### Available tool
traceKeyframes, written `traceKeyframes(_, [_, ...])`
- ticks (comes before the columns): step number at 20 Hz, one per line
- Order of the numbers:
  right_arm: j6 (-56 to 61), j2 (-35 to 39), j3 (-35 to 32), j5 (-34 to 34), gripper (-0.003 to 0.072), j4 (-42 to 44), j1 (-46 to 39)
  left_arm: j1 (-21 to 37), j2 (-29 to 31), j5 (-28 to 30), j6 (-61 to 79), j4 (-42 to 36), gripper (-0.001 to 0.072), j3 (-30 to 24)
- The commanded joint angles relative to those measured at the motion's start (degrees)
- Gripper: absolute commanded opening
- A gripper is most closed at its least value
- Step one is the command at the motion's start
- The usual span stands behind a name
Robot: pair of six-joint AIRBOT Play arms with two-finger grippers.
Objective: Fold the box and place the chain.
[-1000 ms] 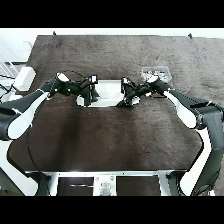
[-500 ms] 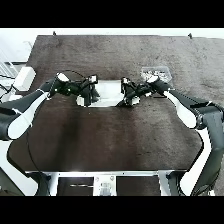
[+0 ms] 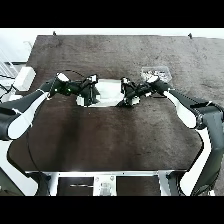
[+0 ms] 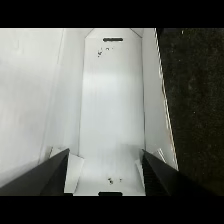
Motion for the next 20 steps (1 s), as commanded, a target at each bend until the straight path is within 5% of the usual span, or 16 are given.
traceKeyframes(1, [0.02, 0.0, 0.02, 0.07, 0.0585, 0.0, 0.02, 0.85, 0.0, 0.15, -3.37, 3.78, 0.0536, -0.02])
traceKeyframes(3, [0.02, 0.0, 0.02, 0.07, 0.0585, 0.0, 0.02, 2.43, 0.0, -2.01, -4.26, 4.7, 0.0534, 0.0])
traceKeyframes(4, [0.02, 0.0, 0.02, 0.07, 0.0586, 0.0, 0.02, 3.02, 0.02, -2.73, -4.35, 4.46, 0.046, 0.07])
traceKeyframes(5, [0.02, 0.0, 0.02, 0.04, 0.0585, 0.0, 0.02, 3.69, 0.09, -2.95, -4.31, 4.46, 0.0259, 0.04])
traceKeyframes(6, [0.02, 0.0, 0.02, 0.04, 0.0585, 0.0, 0.02, 4.09, 0.2, -3.52, -4.31, 4.5, 0.0146, 0.04])
traceKeyframes(8, [0.02, 0.0, 0.02, 0.04, 0.0585, 0.0, 0.02, 4.79, 0.46, -5.09, -4.33, 4.26, 0.0021, 0.07])
traceKeyframes(17, [0.02, 0.0, 0.02, 0.04, 0.0585, 0.0, 0.02, 8.24, 7.89, -4.44, -29.79, 4.37, 0.0015, -0.15])
traceKeyframes(20, [0.02, 0.0, 0.02, 0.04, 0.0586, 0.0, 0.02, 8.22, 14.23, 3.82, -44.81, 6.05, 0.0014, -5.14])
